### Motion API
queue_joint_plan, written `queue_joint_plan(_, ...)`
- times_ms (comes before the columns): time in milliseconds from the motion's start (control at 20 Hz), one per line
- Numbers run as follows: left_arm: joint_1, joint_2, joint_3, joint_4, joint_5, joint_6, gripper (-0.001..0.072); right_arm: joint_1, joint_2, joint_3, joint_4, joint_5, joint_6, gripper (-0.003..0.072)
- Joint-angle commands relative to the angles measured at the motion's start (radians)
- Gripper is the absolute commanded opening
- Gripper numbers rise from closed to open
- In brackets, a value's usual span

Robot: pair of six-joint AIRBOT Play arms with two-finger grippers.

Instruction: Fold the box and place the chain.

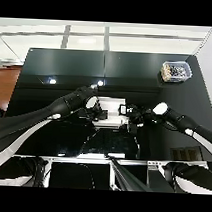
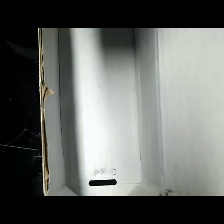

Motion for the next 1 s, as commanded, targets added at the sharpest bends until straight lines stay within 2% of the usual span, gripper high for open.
queue_joint_plan(0,-0.001,-0.001,0.001,-0.006,-0.001,0.016,0.0028,0.001,0.0,0.001,0.001,0.0,0.0,0.0166)
queue_joint_plan(350,0.0,-0.001,0.001,-0.028,0.005,0.016,0.0028,0.001,0.0,0.001,0.002,0.001,0.001,0.0168)
queue_joint_plan(400,0.0,-0.001,0.001,-0.028,0.004,0.016,0.0028,0.001,0.0,0.001,0.002,-0.003,0.005,0.0238)
queue_joint_plan(450,0.0,-0.001,0.001,-0.028,0.002,0.016,0.0028,0.0,0.0,0.001,0.01,-0.005,0.008,0.057)
queue_joint_plan(500,0.0,-0.001,0.001,-0.028,0.003,0.016,0.0029,0.0,0.003,0.001,0.008,-0.003,0.021,0.0661)
queue_joint_plan(950,0.0,-0.001,0.001,-0.02,-0.022,0.016,0.0027,-0.058,0.144,0.002,-0.187,0.096,0.078,0.0659)
